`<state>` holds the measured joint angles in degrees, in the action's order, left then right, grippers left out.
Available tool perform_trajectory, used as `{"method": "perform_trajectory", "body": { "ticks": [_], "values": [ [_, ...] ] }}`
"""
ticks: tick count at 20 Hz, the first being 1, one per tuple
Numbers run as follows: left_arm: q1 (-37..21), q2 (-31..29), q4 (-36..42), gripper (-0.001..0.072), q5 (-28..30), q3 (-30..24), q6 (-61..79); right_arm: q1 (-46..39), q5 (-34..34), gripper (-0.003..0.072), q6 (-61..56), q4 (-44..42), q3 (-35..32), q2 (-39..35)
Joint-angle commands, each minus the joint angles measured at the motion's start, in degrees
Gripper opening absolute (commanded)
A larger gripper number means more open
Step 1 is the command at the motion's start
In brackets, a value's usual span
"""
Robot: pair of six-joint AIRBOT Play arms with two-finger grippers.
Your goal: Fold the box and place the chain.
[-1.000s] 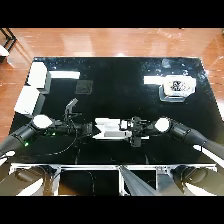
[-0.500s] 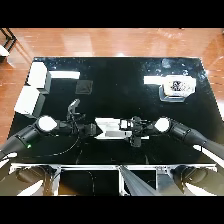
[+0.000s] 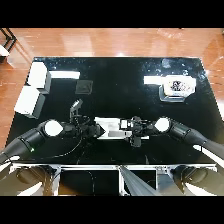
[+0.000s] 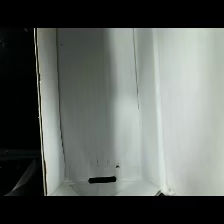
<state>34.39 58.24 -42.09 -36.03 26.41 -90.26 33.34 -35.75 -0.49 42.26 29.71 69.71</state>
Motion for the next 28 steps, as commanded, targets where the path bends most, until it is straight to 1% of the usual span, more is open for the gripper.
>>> {"method": "perform_trajectory", "body": {
  "ticks": [1,3,7,10,13,15,17,19,21,22,23,24,25,26,28],
  "values": [
    [1.27,0.02,-5.38,0.06,1.75,0.5,-5.77,-0.02,-0.09,0.0403,0.02,-0.02,0.02,0.02],
    [1.27,0.07,-7.37,0.06,1.75,0.9,-7.65,-0.02,-0.09,0.0403,0.02,-0.02,0.02,0.02],
    [1.31,0.79,-7.41,0.06,1.84,1.36,-9.27,-0.02,-0.09,0.0403,0.02,-0.02,0.02,0.02],
    [2.6,1.88,-7.78,0.06,3.74,1.36,-10.62,-0.02,-0.07,0.0403,0.02,-0.02,0.02,0.02],
    [5.46,2.21,-14.53,0.06,6.36,1.38,-17.42,-0.02,-0.09,0.0403,0.02,-0.02,0.02,0.02],
    [7.04,2.21,-20.83,0.06,6.27,1.92,-23.3,-0.02,-0.09,0.0403,0.02,-0.02,0.02,0.02],
    [8.74,2.27,-28.83,0.06,5.57,3.26,-29.68,-0.02,-0.09,0.0403,0.02,-0.02,0.02,0.02],
    [10.32,2.84,-36.48,0.06,2.95,5.66,-35.87,-0.02,-0.09,0.0403,0.02,-0.02,0.02,0.02],
    [11.45,4.59,-43.06,0.06,-4.5,9.27,-40.11,-0.02,-0.07,0.0403,0.02,-0.02,0.02,0.02],
    [12.0,5.95,-44.76,0.0599,-8.46,11.19,-40.26,-0.02,-0.02,0.0403,0.04,-0.02,0.02,0.02],
    [12.66,7.34,-45.66,0.0599,-11.13,12.87,-40.26,-0.02,-0.02,0.0403,0.02,-0.02,0.02,0.02],
    [13.33,8.44,-45.94,0.0598,-11.93,14.01,-40.26,-0.02,-0.02,0.0403,0.02,-0.02,0.02,0.02],
    [13.99,9.4,-45.86,0.0538,-12.24,15.02,-40.3,-0.02,-0.02,0.0403,0.02,-0.02,0.02,0.02],
    [14.62,10.21,-45.77,0.0493,-12.7,15.96,-40.52,-0.02,-0.02,0.0403,0.02,-0.02,0.02,0.02],
    [15.72,11.82,-45.9,0.0493,-16.15,18.4,-40.72,-0.02,-0.02,0.0403,0.02,-0.02,0.02,0.02]
  ]
}}
